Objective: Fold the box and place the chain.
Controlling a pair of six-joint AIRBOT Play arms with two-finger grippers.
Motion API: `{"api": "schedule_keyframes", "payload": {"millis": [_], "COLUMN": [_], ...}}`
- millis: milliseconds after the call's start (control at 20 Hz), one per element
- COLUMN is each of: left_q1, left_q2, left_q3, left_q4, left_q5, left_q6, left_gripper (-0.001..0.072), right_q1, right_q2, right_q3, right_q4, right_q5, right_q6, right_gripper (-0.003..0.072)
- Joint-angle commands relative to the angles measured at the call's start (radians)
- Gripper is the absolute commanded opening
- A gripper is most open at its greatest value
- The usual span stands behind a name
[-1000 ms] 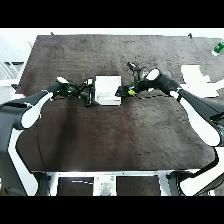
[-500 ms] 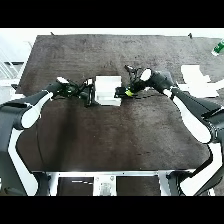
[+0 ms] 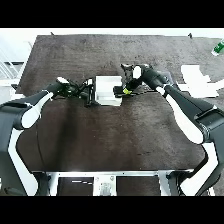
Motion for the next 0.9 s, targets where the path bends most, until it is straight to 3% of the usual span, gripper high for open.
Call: {"api": "schedule_keyframes", "payload": {"millis": [0,300,450,850], "left_q1": [0.0,0.0,0.0,0.0], "left_q2": [-0.001,-0.001,-0.001,-0.001], "left_q3": [0.0,0.0,0.0,0.0], "left_q4": [0.0,0.0,0.0,0.0], "left_q5": [-0.001,-0.001,-0.001,-0.003], "left_q6": [0.0,0.0,0.0,0.0], "left_gripper": [0.047,0.047,0.0469,0.0469], "right_q1": [0.013,0.035,0.036,0.053], "right_q2": [-0.062,-0.079,-0.079,-0.095], "right_q3": [0.08,0.132,0.14,0.146], "right_q4": [-0.041,-0.135,-0.177,-0.175], "right_q5": [0.094,0.126,0.125,0.125], "right_q6": [0.038,0.126,0.188,0.229], "right_gripper": [0.0476,0.0473,0.0383,0.0333]}}
